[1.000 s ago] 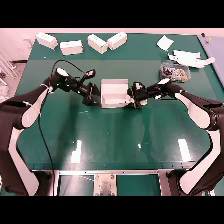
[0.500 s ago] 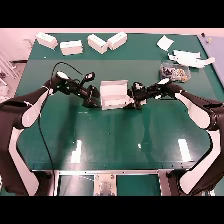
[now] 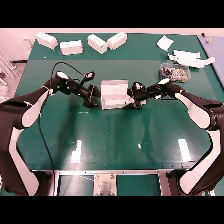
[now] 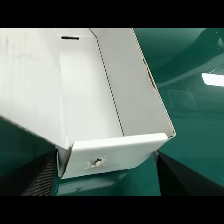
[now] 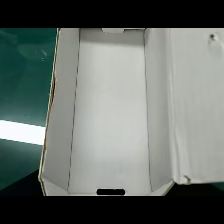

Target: Fold the box and place the chain.

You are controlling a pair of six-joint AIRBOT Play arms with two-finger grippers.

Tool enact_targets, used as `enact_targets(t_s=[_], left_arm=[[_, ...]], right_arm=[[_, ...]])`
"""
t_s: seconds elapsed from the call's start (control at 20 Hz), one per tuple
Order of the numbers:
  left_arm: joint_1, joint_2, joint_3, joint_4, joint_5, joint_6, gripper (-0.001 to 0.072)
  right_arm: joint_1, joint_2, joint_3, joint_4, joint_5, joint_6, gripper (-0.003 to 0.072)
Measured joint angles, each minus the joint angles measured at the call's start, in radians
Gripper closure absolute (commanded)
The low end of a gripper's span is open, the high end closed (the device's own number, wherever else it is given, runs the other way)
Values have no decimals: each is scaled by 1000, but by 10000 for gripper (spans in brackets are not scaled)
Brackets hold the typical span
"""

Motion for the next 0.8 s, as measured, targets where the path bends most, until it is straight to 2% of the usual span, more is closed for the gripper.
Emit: enact_targets(t_s=[0.8], left_arm=[[-23,-27,0,-44,77,-18,-8]], right_arm=[[-1,2,0,2,-6,1,109]])
